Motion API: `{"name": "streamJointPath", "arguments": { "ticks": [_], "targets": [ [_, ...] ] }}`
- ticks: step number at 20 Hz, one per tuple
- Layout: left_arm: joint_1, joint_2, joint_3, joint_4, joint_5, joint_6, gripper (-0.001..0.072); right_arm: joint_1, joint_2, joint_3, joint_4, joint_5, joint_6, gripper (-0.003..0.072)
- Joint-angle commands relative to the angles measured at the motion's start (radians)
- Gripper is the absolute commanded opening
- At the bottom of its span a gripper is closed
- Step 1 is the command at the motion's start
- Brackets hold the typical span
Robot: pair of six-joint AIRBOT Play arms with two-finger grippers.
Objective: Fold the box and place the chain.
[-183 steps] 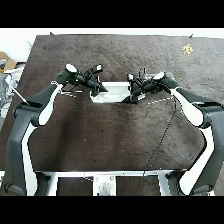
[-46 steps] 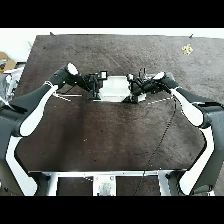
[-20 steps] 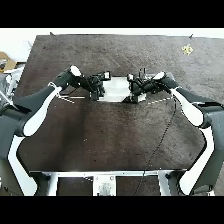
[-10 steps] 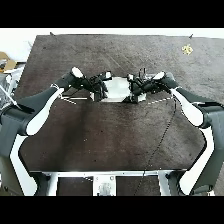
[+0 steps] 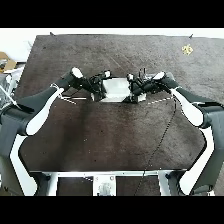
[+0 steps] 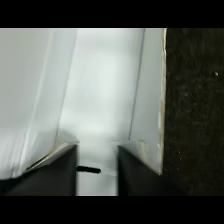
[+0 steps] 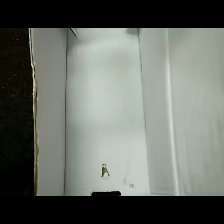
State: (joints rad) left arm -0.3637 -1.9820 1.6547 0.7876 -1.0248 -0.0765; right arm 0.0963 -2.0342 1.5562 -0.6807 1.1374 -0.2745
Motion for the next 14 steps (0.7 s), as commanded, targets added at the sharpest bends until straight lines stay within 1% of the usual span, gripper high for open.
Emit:
{"name": "streamJointPath", "arguments": {
  "ticks": [1, 2, 5, 7, 8, 11, 12, 14],
  "targets": [
    [0.039, 0.017, 0.006, 0.005, -0.076, -0.108, 0.0097, 0.000, -0.001, 0.000, 0.000, 0.000, -0.002, 0.0438],
    [0.056, 0.027, 0.013, 0.000, -0.113, -0.140, 0.0010, 0.000, -0.001, 0.000, 0.000, 0.000, -0.002, 0.0439],
    [0.116, 0.069, 0.089, -0.043, -0.238, -0.293, 0.0012, 0.000, -0.001, 0.000, 0.000, 0.000, -0.002, 0.0439],
    [0.152, 0.102, 0.157, -0.061, -0.279, -0.431, 0.0011, 0.000, -0.001, 0.000, 0.000, 0.000, -0.002, 0.0439],
    [0.172, 0.120, 0.179, -0.058, -0.275, -0.520, 0.0011, 0.000, -0.001, 0.000, 0.000, 0.000, -0.002, 0.0439],
    [0.244, 0.137, 0.189, -0.044, -0.275, -0.780, 0.0012, 0.000, -0.001, 0.000, 0.000, 0.000, -0.002, 0.0439],
    [0.267, 0.134, 0.179, -0.021, -0.271, -0.867, 0.0012, 0.000, -0.001, 0.000, 0.000, 0.000, -0.002, 0.0439],
    [0.302, 0.130, 0.134, -0.013, -0.266, -0.934, 0.0011, 0.000, -0.001, 0.000, 0.000, 0.000, -0.002, 0.0439]
  ]
}}
